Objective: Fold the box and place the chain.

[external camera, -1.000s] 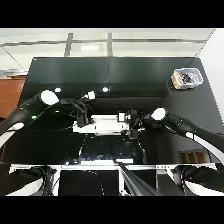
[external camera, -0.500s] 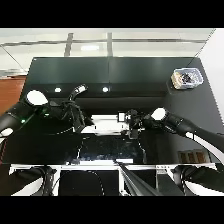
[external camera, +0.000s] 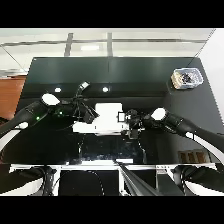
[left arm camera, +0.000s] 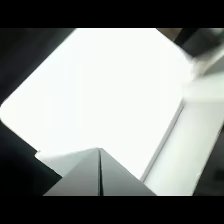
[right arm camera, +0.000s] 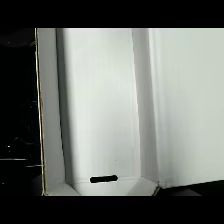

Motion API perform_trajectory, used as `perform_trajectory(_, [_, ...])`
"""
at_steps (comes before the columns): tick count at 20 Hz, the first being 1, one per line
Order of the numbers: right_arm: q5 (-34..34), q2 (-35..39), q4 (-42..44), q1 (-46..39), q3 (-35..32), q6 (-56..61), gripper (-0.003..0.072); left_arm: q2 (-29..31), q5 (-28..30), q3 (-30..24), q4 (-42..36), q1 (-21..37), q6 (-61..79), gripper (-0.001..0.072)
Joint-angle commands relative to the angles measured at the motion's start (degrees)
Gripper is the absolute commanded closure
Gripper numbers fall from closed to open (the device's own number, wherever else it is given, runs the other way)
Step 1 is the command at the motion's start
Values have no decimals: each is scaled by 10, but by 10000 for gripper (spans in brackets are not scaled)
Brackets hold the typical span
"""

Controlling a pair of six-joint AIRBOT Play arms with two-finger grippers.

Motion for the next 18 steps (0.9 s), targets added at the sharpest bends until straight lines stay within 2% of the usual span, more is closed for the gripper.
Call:
perform_trajectory(1, [0,0,0,0,0,0,225,-17,-7,2,55,-11,-5,683])
perform_trajectory(3, [0,0,0,0,0,0,225,-1,-26,25,99,-2,-35,685])
perform_trajectory(6, [0,0,0,0,0,0,225,85,-29,38,170,25,-103,684])
perform_trajectory(9, [0,0,0,0,0,0,225,196,-35,-19,162,77,-89,683])
perform_trajectory(11, [0,0,0,0,0,0,225,253,-59,-90,120,99,14,680])
perform_trajectory(12, [0,0,0,0,0,0,225,264,-93,-120,128,94,139,680])
perform_trajectory(13, [0,0,0,0,0,0,225,264,-127,-136,172,86,258,678])
perform_trajectory(14, [0,0,0,0,0,0,225,257,-131,-142,221,75,291,521])
perform_trajectory(15, [0,0,0,0,0,0,225,247,-110,-145,242,66,291,193])
perform_trajectory(16, [0,0,0,0,0,0,225,234,-78,-146,232,60,291,-8])
perform_trajectory(18, [0,0,0,0,0,0,225,203,-10,-144,182,48,292,-3])
